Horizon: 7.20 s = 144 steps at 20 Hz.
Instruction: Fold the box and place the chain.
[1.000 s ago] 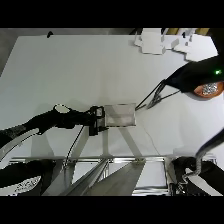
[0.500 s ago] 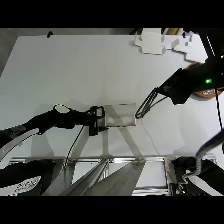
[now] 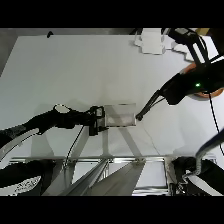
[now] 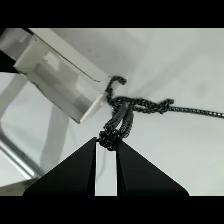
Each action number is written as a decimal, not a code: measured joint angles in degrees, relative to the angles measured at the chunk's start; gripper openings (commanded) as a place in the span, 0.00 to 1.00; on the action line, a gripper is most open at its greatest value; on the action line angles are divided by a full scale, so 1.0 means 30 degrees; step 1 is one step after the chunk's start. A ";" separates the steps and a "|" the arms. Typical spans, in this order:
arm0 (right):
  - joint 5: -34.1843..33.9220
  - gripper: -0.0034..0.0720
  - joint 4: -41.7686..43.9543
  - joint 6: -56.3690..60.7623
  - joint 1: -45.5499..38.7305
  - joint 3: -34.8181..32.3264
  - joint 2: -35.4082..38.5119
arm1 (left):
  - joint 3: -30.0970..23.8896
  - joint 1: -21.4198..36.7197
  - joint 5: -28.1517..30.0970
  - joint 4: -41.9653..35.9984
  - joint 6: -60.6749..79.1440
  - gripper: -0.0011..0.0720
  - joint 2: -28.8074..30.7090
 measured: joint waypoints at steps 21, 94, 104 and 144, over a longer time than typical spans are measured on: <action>-0.5442 0.06 -0.1756 0.0867 0.0000 -0.9245 -0.0117 | 0.0000 0.0000 0.0000 0.0000 0.0000 0.39 0.0000; -0.9646 0.06 -0.2594 -0.1180 -0.3818 -1.1052 -0.5442 | 0.0000 0.0000 0.0000 -0.0007 0.0007 0.39 0.0000; -0.8582 0.06 -0.1851 -0.1530 -0.3818 -1.1081 -0.1690 | 0.0000 0.0000 0.0000 0.0000 0.0000 0.39 0.0000; -1.1285 0.29 1.0695 -1.1693 0.4124 -1.0244 -0.4138 | 0.0000 0.0000 0.0000 -0.0007 0.0000 0.39 0.0000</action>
